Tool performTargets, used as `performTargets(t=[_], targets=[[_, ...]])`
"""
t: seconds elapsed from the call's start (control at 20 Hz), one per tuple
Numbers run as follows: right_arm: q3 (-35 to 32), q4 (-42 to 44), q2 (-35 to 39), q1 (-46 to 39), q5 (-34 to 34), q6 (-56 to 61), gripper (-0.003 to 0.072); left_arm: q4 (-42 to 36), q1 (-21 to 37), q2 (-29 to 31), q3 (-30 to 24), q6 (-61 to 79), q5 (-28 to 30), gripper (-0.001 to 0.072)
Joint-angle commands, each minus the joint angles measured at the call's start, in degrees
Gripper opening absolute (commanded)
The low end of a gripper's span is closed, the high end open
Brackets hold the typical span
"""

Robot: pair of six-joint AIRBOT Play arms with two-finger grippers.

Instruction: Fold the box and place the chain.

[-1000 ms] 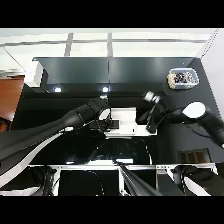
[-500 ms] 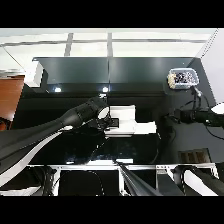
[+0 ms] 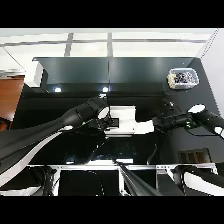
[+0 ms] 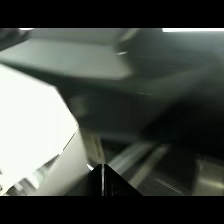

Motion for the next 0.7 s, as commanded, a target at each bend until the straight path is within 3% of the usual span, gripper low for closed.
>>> performTargets(t=[0.0,0.05,0.1,0.15,0.4,0.65], targets=[[2.19,4.66,-0.94,2.43,3.21,-7.1,0.0027,-0.02,0.04,-0.04,0.04,0.04,0.07,0.0025],[3.52,3.5,-0.94,2.43,4.44,-7.06,0.0207,-0.04,0.04,-0.04,0.04,0.04,0.07,0.0025],[4.96,2.73,-0.94,2.43,5.81,-7.06,0.0452,-0.04,0.04,-0.04,0.04,0.04,0.07,0.0024],[6.27,2.47,-0.94,2.43,6.95,-7.08,0.0513,-0.04,0.04,-0.04,0.04,0.04,0.07,0.0025],[10.99,2.36,-0.94,3.74,8.83,-5.29,0.051,-0.07,0.04,-0.04,0.04,0.04,0.07,0.0025],[11.82,0.5,-0.94,10.49,7.04,0.76,0.0481,-0.04,0.04,-0.04,0.04,0.04,0.09,0.0025]])
